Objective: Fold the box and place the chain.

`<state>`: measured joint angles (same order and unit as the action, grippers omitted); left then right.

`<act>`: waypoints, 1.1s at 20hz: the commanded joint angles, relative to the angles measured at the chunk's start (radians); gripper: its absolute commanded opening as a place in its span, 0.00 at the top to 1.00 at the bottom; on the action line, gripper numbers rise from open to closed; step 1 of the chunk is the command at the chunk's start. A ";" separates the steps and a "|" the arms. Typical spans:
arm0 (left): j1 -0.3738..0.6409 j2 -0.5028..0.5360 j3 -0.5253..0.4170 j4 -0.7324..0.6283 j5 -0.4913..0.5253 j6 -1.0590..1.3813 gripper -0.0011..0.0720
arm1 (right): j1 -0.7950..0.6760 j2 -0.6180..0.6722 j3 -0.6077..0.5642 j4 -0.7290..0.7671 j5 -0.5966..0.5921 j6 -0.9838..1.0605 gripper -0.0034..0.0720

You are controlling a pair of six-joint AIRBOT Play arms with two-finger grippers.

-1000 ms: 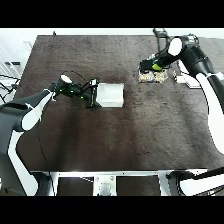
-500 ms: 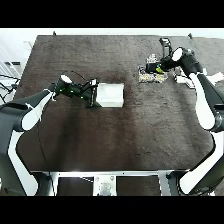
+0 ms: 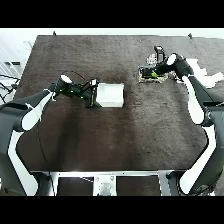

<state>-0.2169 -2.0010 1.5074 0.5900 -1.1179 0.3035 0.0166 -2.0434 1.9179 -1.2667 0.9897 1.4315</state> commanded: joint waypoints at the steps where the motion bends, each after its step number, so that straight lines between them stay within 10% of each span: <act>1: 0.000 0.000 0.000 0.000 0.000 0.000 0.51 | 0.000 -0.008 0.006 0.021 0.035 -0.004 0.75; 3: 0.000 0.000 0.000 0.000 0.000 0.000 0.51 | 0.001 0.002 0.026 0.018 0.035 -0.004 0.95; 12: 0.000 0.000 0.000 0.000 0.000 0.000 0.51 | 0.001 0.137 0.072 0.018 0.080 -0.004 0.95; 22: 0.000 0.000 0.000 0.000 0.000 0.000 0.51 | 0.090 0.579 0.071 0.017 0.279 -0.095 0.95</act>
<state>-0.2169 -2.0010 1.5074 0.5903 -1.1179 0.3035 0.0734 -1.5780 1.9884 -1.2488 1.2003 1.3579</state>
